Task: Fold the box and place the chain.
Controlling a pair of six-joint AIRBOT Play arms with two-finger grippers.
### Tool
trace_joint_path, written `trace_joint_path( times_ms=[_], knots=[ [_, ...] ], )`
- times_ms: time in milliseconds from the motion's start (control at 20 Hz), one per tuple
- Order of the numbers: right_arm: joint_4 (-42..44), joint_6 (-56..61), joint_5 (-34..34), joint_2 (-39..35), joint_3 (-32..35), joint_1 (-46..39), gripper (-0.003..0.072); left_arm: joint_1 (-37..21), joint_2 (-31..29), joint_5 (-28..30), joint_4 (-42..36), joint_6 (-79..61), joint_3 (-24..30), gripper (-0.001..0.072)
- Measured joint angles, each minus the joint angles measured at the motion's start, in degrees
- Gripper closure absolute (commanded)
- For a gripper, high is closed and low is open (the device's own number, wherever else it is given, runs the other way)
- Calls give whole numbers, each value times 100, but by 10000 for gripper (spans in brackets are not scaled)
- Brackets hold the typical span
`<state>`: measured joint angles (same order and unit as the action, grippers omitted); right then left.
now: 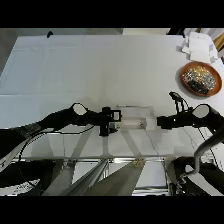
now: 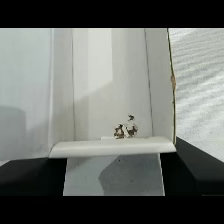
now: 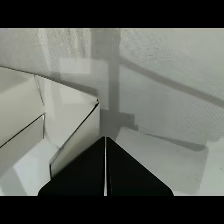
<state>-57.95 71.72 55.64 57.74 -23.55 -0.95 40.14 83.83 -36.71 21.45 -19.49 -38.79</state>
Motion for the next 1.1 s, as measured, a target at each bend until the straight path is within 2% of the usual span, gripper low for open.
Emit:
trace_joint_path(
  times_ms=[300, 350, 450, 500, 1100],
  knots=[
    [916, -616, 131, 125, 0, 11, 674, -2, 0, 0, -2, 2, 0, 435],
    [1054, -728, 177, 111, 0, 11, 653, 0, 0, 0, 0, 2, 0, 435],
    [1252, -876, 273, 48, 0, 11, 531, 0, 0, 0, 0, 0, 0, 435],
    [1305, -925, 321, 4, 2, 11, 523, 0, 0, 0, 0, 2, 0, 435],
    [1462, -1051, 732, -562, 2, 11, 522, 0, 0, 0, -2, 2, 0, 435]
  ],
)
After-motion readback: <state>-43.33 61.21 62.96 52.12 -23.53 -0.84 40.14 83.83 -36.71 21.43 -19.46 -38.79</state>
